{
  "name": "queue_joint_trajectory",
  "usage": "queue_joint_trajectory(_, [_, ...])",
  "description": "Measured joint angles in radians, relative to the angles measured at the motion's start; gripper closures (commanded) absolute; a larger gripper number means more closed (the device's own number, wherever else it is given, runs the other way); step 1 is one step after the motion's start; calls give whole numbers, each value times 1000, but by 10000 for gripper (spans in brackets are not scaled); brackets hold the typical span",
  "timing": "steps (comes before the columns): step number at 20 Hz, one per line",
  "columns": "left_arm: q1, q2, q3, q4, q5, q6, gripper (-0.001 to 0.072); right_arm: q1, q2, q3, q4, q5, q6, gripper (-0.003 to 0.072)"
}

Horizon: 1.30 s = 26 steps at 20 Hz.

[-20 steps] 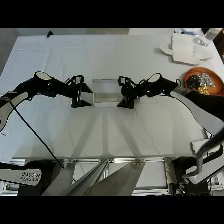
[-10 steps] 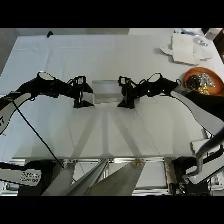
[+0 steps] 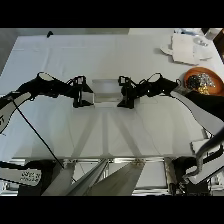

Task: Fold the box and place the chain.

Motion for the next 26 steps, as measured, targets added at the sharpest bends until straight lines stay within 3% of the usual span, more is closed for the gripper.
queue_joint_trajectory(19, [-20,-8,0,36,-43,-90,11,0,0,0,-5,1,-5,231])
queue_joint_trajectory(26, [-23,-11,0,-53,-51,-51,12,0,0,0,-5,1,-5,231])
